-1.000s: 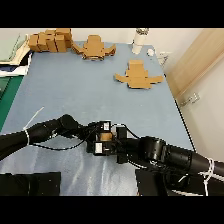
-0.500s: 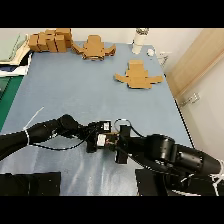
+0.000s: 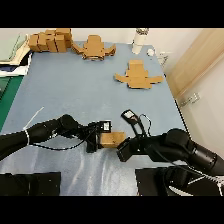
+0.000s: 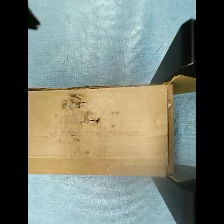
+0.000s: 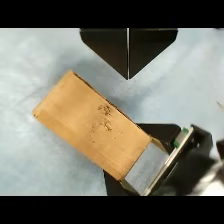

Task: Fold the box.

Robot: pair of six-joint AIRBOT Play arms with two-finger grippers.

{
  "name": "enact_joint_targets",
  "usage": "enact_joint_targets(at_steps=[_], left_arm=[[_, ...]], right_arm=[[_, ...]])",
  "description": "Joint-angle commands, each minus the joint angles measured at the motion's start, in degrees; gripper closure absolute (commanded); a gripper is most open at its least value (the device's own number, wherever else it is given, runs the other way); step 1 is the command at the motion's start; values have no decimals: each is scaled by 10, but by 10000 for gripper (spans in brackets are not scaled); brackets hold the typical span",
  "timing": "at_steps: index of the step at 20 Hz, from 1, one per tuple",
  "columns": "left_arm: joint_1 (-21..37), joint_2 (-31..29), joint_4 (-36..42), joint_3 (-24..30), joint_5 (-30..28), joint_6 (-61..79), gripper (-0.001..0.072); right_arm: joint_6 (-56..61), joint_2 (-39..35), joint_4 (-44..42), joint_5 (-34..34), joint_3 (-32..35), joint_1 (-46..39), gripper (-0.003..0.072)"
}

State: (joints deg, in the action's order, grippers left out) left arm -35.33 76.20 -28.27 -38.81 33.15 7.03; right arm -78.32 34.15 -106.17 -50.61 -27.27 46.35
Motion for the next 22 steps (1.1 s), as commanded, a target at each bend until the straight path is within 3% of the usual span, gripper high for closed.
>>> enact_joint_targets(at_steps=[1, 5, 7, 22], left_arm=[[0, 0, 0, 0, 0, 0, 298], [0, 0, 0, 0, 0, 0, 298], [0, 0, 0, 0, 0, 0, 298], [0, 0, 0, 0, 0, 0, 298]], right_arm=[[-68, -1, -227, 56, 39, -114, 685], [-187, 42, -385, 63, 66, -190, 685], [-223, 62, -419, 55, 73, -193, 685], [-257, 102, -426, 65, 87, -192, 685]])
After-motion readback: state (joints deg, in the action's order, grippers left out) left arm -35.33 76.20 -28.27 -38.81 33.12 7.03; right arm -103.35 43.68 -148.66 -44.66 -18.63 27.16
